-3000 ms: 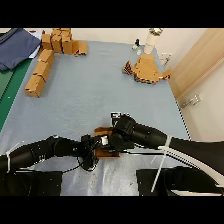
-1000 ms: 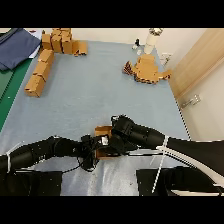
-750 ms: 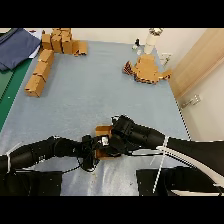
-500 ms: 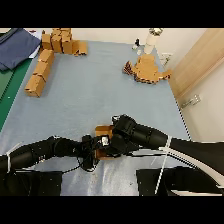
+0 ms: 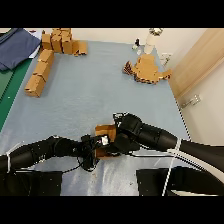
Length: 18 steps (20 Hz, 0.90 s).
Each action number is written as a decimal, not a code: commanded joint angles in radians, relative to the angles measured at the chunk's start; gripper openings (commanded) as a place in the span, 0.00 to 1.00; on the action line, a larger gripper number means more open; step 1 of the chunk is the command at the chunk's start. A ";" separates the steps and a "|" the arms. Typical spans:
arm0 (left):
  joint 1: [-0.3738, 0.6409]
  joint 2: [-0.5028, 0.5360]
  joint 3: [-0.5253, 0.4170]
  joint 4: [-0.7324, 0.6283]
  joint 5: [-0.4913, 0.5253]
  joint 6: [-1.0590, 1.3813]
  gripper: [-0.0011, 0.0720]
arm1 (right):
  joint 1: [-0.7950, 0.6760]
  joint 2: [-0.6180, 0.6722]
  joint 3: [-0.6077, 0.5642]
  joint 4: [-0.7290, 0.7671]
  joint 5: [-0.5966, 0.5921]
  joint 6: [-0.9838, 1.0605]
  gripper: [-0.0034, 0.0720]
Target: Fold the box.
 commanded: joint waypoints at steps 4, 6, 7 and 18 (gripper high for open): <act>0.001 0.000 0.000 0.000 -0.001 0.001 0.74 | -0.001 0.060 0.001 -0.016 0.003 0.014 0.45; 0.001 0.000 0.000 0.000 -0.001 0.001 0.74 | -0.002 0.082 0.001 -0.044 -0.002 0.034 0.44; 0.001 0.000 0.000 0.000 -0.001 0.001 0.74 | -0.008 0.088 0.001 -0.049 -0.006 0.037 0.42; 0.001 0.000 0.000 0.000 -0.001 0.001 0.74 | -0.104 0.111 0.001 -0.089 -0.041 0.015 0.34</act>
